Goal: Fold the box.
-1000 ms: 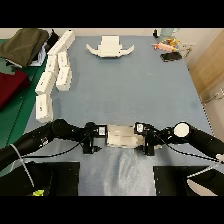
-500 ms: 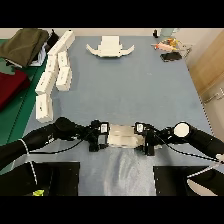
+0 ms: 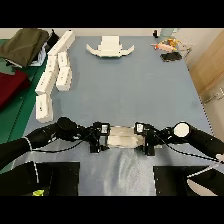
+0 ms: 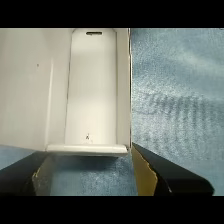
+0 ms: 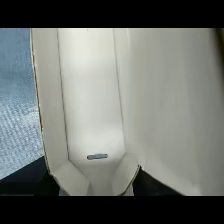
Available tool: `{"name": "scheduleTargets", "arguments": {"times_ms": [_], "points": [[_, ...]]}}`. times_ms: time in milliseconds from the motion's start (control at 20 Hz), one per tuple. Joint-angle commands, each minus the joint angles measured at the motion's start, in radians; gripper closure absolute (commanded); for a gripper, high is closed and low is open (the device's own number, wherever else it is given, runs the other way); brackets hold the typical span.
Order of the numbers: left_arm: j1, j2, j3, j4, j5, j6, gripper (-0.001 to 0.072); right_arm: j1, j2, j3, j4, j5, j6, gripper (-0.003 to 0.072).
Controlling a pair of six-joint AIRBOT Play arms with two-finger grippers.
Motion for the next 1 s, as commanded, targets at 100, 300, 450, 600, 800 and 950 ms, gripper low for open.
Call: {"name": "scheduleTargets", "arguments": {"times_ms": [100, 300, 450, 600, 800, 950], "points": [[-0.002, -0.005, 0.001, -0.01, -0.055, 0.002, 0.0011, -0.001, 0.0, 0.0, 0.0, 0.0, 0.001, 0.0175], [-0.008, -0.005, 0.002, -0.019, -0.037, -0.019, 0.0011, -0.001, 0.0, 0.0, 0.0, 0.0, 0.001, 0.0175], [-0.009, -0.005, 0.003, -0.036, -0.014, -0.033, 0.0011, -0.001, 0.0, 0.0, 0.0, 0.0, 0.001, 0.0175], [-0.043, -0.005, 0.003, -0.032, 0.007, -0.059, 0.001, -0.001, 0.0, 0.0, 0.0, 0.0, 0.001, 0.0175], [-0.073, -0.005, 0.003, -0.024, 0.068, -0.094, 0.0011, -0.001, 0.0, 0.0, 0.0, 0.0, 0.001, 0.0175], [-0.076, -0.005, 0.004, 0.035, 0.077, -0.172, 0.001, -0.001, 0.0, 0.0, 0.0, 0.0, 0.001, 0.0175]]}}
